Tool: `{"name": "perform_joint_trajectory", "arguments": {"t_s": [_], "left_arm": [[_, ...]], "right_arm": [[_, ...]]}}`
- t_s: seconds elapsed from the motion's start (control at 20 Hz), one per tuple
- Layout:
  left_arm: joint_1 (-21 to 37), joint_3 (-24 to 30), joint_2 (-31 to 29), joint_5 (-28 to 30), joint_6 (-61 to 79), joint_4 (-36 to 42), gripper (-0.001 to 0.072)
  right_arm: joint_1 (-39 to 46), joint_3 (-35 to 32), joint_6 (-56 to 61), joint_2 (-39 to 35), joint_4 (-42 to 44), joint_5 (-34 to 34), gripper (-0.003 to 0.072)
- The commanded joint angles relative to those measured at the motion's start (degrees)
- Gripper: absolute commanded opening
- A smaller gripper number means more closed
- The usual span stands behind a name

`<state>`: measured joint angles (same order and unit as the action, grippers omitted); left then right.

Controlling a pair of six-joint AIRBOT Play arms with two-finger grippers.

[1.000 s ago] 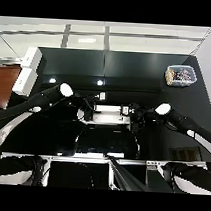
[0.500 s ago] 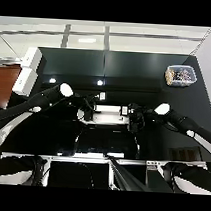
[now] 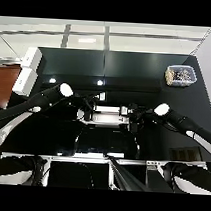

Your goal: Fold the box and place the chain.

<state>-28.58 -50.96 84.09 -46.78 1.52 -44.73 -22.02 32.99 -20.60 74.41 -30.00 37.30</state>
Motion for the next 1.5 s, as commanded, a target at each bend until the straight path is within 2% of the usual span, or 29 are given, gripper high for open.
{"name": "perform_joint_trajectory", "arguments": {"t_s": [0.0, 0.4, 0.45, 0.5, 0.55, 0.6, 0.7, 0.75, 0.85, 0.95, 1.1, 1.15, 1.2, 1.25, 1.3, 1.35, 1.45], "left_arm": [[-0.02, 0.02, 0.02, 0.07, 0.00, 0.00, 0.0026], [-0.02, 0.02, 0.02, 0.07, 0.00, 0.00, 0.0026], [-0.02, 0.02, 0.00, 0.04, -0.04, 0.00, 0.0031], [-0.02, -0.09, -0.02, -0.04, -0.31, -0.04, 0.0050], [-0.02, -0.31, -0.24, -0.24, -0.83, -0.13, 0.0232], [-0.02, -0.70, -0.68, -0.37, -2.38, -1.07, 0.0336], [0.00, -1.36, -3.19, -0.48, -6.67, -5.97, 0.0600], [0.11, -1.42, -5.11, -0.52, -9.77, -9.66, 0.0672], [0.85, -1.40, -9.53, -2.38, -16.22, -17.09, 0.0701], [2.01, -1.40, -14.08, -6.29, -23.21, -21.57, 0.0701], [3.91, -1.40, -19.34, -13.38, -31.91, -22.18, 0.0682], [3.98, -1.40, -20.04, -15.93, -36.68, -22.12, 0.0583], [3.96, -1.38, -20.09, -19.39, -42.01, -21.97, 0.0389], [3.69, -1.09, -19.74, -23.54, -45.72, -20.96, 0.0134], [3.65, -0.37, -19.34, -27.71, -45.97, -18.25, 0.0025], [3.45, 1.27, -19.08, -30.62, -45.94, -13.62, 0.0024], [1.27, 6.29, -19.06, -29.33, -45.18, -5.31, 0.0024]], "right_arm": [[0.61, 0.09, 0.11, 0.02, 0.70, -0.09, 0.0565], [0.94, 0.11, 0.22, 0.02, 1.01, 0.04, 0.0563], [0.94, 0.11, 0.22, 0.02, 1.01, 0.04, 0.0475], [0.94, 0.11, 0.22, 0.02, 1.01, 0.02, 0.0470], [0.94, 0.11, 0.22, 0.02, 1.01, 0.02, 0.0470], [0.94, 0.11, 0.22, 0.02, 1.01, 0.02, 0.0470], [0.94, 0.11, 0.24, 0.02, 1.05, -0.02, 0.0470], [0.94, 0.11, 0.24, 0.02, 1.05, -0.02, 0.0470], [0.94, 0.11, 0.24, 0.02, 1.03, -0.02, 0.0470], [0.94, 0.11, 0.24, 0.02, 1.03, -0.02, 0.0470], [0.94, 0.11, 0.24, 0.02, 1.03, -0.02, 0.0469], [0.94, 0.11, 0.24, 0.02, 1.03, -0.02, 0.0469], [0.94, 0.11, 0.24, 0.02, 1.03, -0.02, 0.0469], [0.94, 0.11, 0.24, 0.02, 1.03, -0.02, 0.0469], [0.94, 0.11, 0.24, 0.02, 1.03, 0.00, 0.0469], [0.94, 0.11, 0.24, 0.02, 1.03, -0.02, 0.0468], [0.94, 0.11, 0.24, 0.02, 1.03, 0.00, 0.0468]]}}
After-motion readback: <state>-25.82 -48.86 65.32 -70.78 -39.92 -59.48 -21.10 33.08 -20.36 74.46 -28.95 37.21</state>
